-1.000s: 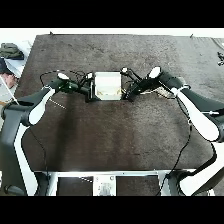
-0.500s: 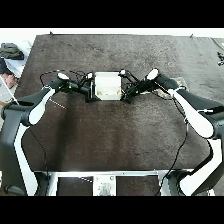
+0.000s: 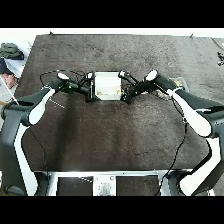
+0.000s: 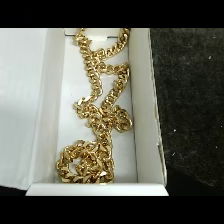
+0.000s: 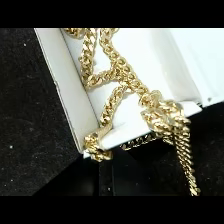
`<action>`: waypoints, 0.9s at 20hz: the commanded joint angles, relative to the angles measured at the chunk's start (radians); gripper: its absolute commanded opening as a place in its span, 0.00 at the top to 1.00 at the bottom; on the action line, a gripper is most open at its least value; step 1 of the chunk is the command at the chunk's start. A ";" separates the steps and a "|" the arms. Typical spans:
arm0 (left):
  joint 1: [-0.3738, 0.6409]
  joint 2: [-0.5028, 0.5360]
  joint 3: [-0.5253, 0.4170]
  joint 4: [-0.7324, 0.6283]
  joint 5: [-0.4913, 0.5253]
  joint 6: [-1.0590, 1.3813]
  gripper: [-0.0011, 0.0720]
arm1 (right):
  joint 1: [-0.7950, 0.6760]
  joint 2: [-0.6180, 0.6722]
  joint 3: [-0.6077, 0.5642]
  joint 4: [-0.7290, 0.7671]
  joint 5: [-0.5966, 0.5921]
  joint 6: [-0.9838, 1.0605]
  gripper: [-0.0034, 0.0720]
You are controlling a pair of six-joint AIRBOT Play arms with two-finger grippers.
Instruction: Fold the box and place the chain.
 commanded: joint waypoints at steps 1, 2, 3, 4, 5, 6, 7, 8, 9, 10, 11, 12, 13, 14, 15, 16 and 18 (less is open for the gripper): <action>0.000 0.000 0.000 0.000 0.000 0.000 0.57 | -0.001 0.005 0.002 -0.022 0.031 -0.004 0.93; 0.000 0.000 0.000 0.000 0.001 0.000 0.57 | -0.002 0.008 0.002 -0.026 0.038 -0.004 0.95; 0.000 0.000 0.000 0.000 0.000 0.000 0.57 | -0.003 0.012 0.002 -0.034 0.047 -0.003 0.97; 0.000 0.000 0.000 0.000 0.001 0.000 0.57 | -0.003 0.016 0.003 -0.035 0.049 -0.003 0.97; 0.000 0.000 0.000 0.000 0.001 0.000 0.57 | -0.003 0.021 0.003 -0.035 0.051 -0.004 0.97; 0.000 0.000 0.000 0.000 0.000 0.000 0.57 | -0.003 0.027 0.003 -0.035 0.051 -0.004 0.97; 0.000 0.000 0.000 0.000 0.000 0.000 0.57 | -0.003 0.036 0.003 -0.035 0.055 -0.004 0.97; 0.000 0.000 0.000 0.000 0.000 0.000 0.57 | -0.003 0.049 0.003 -0.036 0.060 -0.004 0.97; 0.000 0.000 0.000 0.000 0.001 0.000 0.57 | -0.003 0.063 0.003 -0.036 0.061 -0.004 0.97; 0.000 0.000 0.000 0.000 0.000 0.000 0.57 | -0.003 0.081 0.003 -0.036 0.061 -0.003 0.97; 0.000 0.000 0.000 0.000 0.000 0.000 0.57 | -0.003 0.100 0.003 -0.035 0.066 -0.003 0.97; 0.000 0.000 0.000 0.000 0.000 0.000 0.57 | -0.003 0.124 0.003 -0.034 0.074 -0.003 0.97; 0.000 0.000 0.000 0.000 0.001 0.000 0.57 | -0.003 0.146 0.003 -0.029 0.075 -0.003 0.97; 0.000 0.000 0.000 0.000 0.000 0.000 0.57 | -0.003 0.172 0.003 -0.010 0.075 -0.004 0.97; 0.000 0.000 0.000 0.000 0.000 0.000 0.57 | -0.003 0.196 0.003 0.010 0.073 -0.003 0.97; 0.000 0.000 0.000 0.000 0.000 0.000 0.57 | -0.003 0.223 0.005 0.029 0.066 -0.003 0.97; 0.000 0.000 0.000 0.000 0.000 0.000 0.57 | -0.001 0.274 0.005 0.069 0.029 -0.004 0.97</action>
